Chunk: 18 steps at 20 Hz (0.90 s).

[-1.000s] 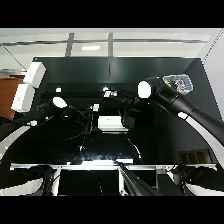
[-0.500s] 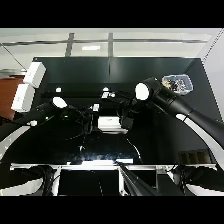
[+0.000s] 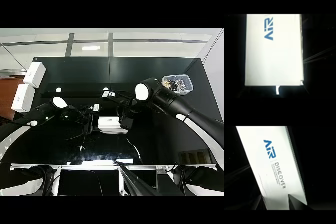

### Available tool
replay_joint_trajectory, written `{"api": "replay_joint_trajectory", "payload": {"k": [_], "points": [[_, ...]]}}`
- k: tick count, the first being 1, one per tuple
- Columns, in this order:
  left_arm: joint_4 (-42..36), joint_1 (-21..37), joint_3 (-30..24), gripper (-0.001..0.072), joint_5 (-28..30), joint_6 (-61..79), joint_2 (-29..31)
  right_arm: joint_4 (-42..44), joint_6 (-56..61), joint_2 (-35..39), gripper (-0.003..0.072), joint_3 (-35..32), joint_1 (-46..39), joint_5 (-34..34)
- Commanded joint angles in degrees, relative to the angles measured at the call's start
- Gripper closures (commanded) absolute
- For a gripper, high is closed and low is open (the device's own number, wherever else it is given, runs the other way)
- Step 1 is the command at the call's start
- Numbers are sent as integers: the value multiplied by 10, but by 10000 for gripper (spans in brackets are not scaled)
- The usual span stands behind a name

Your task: Fold the box and place the chain.

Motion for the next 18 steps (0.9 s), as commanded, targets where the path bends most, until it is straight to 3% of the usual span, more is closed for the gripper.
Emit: {"api": "replay_joint_trajectory", "payload": {"k": [1,18], "points": [[0,0,0,358,0,0,0,-28,21,0,303,0,0,21],[0,0,0,359,1,0,0,-2,54,18,303,1,-33,21]]}}
